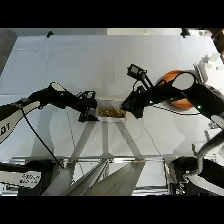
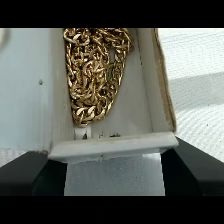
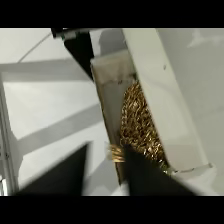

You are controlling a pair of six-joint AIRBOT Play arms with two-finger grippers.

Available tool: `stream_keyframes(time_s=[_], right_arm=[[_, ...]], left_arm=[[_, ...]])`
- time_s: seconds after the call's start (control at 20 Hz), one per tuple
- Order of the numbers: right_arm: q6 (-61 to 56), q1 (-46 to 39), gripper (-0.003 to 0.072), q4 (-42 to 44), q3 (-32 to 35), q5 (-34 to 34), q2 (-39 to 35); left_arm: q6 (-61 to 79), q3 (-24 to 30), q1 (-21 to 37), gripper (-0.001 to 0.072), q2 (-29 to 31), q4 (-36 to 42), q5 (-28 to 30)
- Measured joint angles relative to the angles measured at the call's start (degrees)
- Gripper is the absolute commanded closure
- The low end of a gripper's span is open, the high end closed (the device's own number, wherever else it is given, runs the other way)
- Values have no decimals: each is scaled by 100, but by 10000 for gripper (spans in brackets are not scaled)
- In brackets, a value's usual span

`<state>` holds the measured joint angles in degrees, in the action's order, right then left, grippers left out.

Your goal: Fold the box and place the chain.

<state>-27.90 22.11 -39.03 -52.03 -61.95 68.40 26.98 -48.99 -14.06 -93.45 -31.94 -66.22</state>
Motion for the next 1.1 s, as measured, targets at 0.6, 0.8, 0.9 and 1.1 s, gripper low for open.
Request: stream_keyframes(time_s=[0.6,0.8,0.9,1.1], right_arm=[[684,-68,382,-1377,192,382,-741],[896,-133,458,-1628,863,1307,-1248],[964,-236,448,-1674,1134,1502,-1211],[1515,-468,341,-1314,1355,1622,-575]], left_arm=[[-2,0,0,556,0,0,-2],[-2,0,0,556,0,0,-2],[-2,0,0,556,0,0,-2],[-2,0,0,556,0,0,-2]])
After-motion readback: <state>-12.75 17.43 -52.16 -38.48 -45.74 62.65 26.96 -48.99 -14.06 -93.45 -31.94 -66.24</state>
